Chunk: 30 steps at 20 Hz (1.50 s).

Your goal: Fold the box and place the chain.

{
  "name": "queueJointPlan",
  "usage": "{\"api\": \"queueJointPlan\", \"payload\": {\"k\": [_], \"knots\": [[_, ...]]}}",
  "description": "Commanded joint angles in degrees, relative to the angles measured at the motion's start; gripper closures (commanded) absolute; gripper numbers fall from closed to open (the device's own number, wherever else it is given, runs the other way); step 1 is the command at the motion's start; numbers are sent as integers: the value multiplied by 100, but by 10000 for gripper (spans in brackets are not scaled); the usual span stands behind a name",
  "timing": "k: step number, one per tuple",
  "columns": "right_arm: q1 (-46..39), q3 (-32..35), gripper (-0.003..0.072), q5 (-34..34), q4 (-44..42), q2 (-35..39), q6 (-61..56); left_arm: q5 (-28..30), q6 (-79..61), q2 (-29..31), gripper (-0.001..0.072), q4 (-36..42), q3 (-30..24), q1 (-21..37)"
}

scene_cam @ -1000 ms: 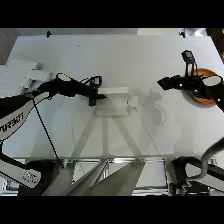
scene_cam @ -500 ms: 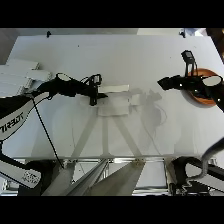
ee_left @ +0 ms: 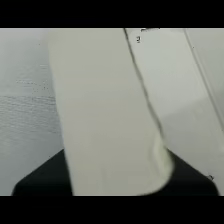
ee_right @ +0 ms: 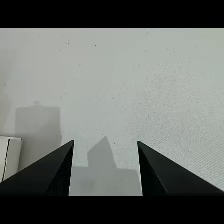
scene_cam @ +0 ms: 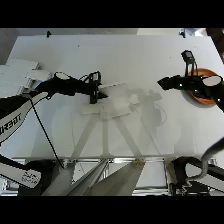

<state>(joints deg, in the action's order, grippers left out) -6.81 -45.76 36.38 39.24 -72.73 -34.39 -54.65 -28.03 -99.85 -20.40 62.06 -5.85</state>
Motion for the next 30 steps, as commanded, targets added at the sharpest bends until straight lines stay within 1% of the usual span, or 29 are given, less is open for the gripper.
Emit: {"api": "queueJointPlan", "payload": {"k": [1,8,11,13,15,18,22,30], "knots": [[-4,-7,248,0,0,4,-2,0,-4,13,704,-9,2,22],[-4,-7,248,0,0,4,-2,-44,-2,11,704,-199,4,22],[-4,-7,248,0,0,4,-2,-330,205,11,705,-741,44,22],[-4,-7,248,0,0,4,-2,-345,284,46,705,-1080,59,24],[-4,-7,248,0,0,4,-2,-337,284,101,705,-1091,87,22],[-4,-7,248,0,0,4,-2,-372,400,111,705,-1069,280,22],[-4,-7,248,0,0,4,-2,-555,457,105,705,-1032,538,22],[-4,-7,248,0,0,4,-2,-562,560,-208,705,-1003,588,22]]}}
